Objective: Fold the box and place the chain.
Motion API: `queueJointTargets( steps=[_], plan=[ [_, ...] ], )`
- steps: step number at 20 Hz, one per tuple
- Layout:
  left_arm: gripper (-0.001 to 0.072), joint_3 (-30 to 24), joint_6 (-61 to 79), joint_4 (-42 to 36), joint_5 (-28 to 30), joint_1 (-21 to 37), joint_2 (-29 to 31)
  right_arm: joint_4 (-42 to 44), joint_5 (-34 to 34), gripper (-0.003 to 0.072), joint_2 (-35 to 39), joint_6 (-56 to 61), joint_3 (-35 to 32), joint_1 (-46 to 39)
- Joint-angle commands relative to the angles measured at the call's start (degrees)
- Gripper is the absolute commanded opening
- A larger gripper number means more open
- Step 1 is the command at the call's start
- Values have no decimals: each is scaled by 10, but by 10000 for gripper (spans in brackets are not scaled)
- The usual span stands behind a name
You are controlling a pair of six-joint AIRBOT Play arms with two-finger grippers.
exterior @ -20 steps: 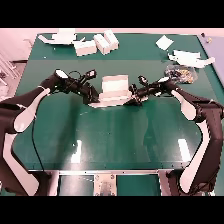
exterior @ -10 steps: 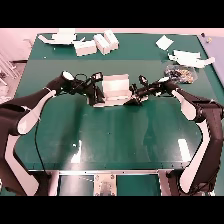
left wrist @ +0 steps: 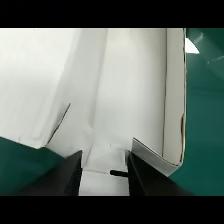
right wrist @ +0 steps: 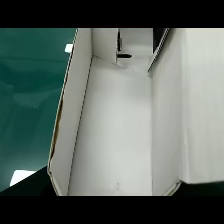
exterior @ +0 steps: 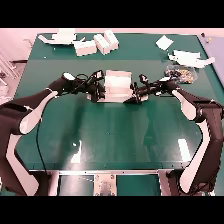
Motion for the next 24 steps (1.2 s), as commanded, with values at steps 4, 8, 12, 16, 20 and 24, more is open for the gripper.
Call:
queueJointTargets(
  steps=[4, 8, 12, 16, 20, 24],
  plan=[
    [368, 0, 23, -37, -51, 0, -10, -5, 8, 482, 0, -2, 0, 1],
    [447, 0, 23, -36, -53, 0, -10, -5, 9, 482, 0, -2, 0, 1],
    [623, 0, 23, -36, -43, 0, -11, -5, 8, 482, 0, -2, 0, 1],
    [625, 0, 22, -38, -44, 0, -21, -5, 8, 482, 0, -2, 0, 1],
    [624, 0, 14, -39, -43, 0, -27, -5, 9, 482, 0, -2, 0, 1],
    [619, 0, 14, -39, -43, 0, -26, -5, 8, 482, 0, -2, 0, 1]
  ],
)
